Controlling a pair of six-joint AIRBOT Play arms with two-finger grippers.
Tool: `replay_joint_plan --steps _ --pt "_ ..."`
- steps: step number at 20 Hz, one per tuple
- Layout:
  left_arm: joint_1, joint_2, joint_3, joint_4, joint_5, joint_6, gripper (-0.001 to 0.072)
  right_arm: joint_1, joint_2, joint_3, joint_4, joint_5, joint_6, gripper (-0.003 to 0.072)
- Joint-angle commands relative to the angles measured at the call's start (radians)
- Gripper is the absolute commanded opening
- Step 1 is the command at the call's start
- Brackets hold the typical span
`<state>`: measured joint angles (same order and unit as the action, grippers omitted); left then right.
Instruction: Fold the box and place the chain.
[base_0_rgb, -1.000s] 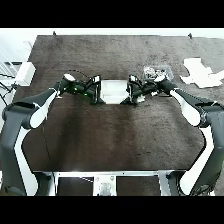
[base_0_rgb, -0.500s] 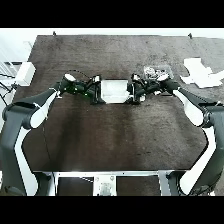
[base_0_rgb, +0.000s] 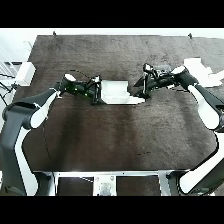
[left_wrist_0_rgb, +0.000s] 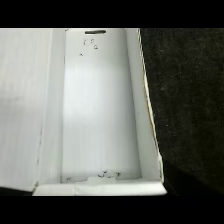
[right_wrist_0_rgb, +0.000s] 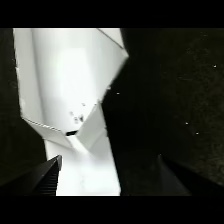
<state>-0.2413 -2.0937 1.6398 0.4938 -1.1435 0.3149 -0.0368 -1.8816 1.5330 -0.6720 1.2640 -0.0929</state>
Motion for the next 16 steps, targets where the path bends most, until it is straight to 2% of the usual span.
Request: replay_joint_plan --steps 1,2,3,6,8,12,14,16 --pt "0.001 0.000 0.001 -0.001 0.003 -0.001 0.0535 0.004 0.031 0.000 0.060 0.136 0.067 0.0494" --pt "0.001 0.000 0.001 -0.001 0.003 -0.001 0.0536 0.014 0.031 0.000 0.063 0.174 0.067 0.0198" --pt "0.001 0.000 0.001 -0.001 0.003 -0.001 0.0536 0.029 0.030 0.000 0.063 0.201 0.068 0.0013" --pt "0.001 0.000 0.001 -0.001 0.003 -0.001 0.0536 0.078 0.030 -0.008 0.122 0.185 0.067 0.0011" --pt "0.001 0.000 0.000 -0.001 0.003 -0.001 0.0536 0.105 0.029 -0.008 0.175 0.084 0.067 0.0010" --pt "0.001 0.000 0.001 -0.001 0.003 -0.001 0.0536 0.117 0.028 -0.008 0.219 -0.225 0.158 0.0010" --pt "0.001 0.000 0.001 -0.001 0.003 -0.001 0.0536 0.116 0.027 -0.008 0.225 -0.304 0.190 0.0010" --pt "0.001 0.000 0.001 -0.001 0.003 -0.001 0.0536 0.116 0.019 -0.008 0.227 -0.332 0.191 0.0010"
